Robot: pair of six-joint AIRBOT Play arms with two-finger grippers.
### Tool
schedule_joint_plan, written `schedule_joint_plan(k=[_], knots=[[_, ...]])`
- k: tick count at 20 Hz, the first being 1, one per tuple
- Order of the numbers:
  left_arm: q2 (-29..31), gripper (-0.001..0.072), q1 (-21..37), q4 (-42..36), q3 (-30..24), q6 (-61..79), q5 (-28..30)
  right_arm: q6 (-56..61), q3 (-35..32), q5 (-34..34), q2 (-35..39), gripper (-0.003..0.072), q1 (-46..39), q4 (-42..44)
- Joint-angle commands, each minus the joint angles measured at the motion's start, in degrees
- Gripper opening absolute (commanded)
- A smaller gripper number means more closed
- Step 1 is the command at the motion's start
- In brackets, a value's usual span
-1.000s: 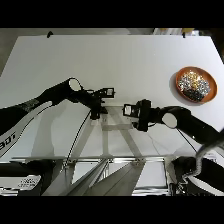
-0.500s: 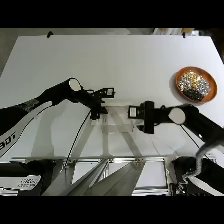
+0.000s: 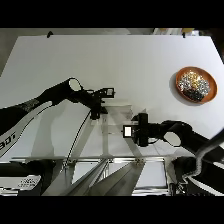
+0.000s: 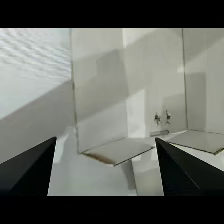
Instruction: Fold the box and place the chain.
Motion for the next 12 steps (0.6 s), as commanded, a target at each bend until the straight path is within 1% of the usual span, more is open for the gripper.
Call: schedule_joint_plan(k=[1,2,4,6,8,12], knots=[[-0.02,0.001,-0.02,0.0,-0.02,0.0,0.0,0.98,0.72,-4.9,-4.11,0.0696,0.37,0.48],[-0.02,0.001,-0.02,0.0,-0.02,0.0,0.0,0.94,1.62,-4.9,-4.24,0.0696,0.2,0.92],[-0.02,0.001,-0.02,0.02,-0.02,0.0,0.0,0.74,3.69,-4.33,-4.81,0.0696,-3.67,4.0],[-0.02,0.001,-0.02,0.02,-0.02,0.0,0.0,0.7,6.12,-1.46,-5.95,0.0696,-7.54,4.15],[-0.02,0.001,-0.02,0.0,-0.02,0.0,0.0,-1.68,8.26,0.59,-6.58,0.0696,-9.11,4.98],[-0.02,0.001,-0.02,0.02,-0.02,0.0,0.0,-6.86,9.86,1.01,-7.63,0.0698,-11.19,8.31]])
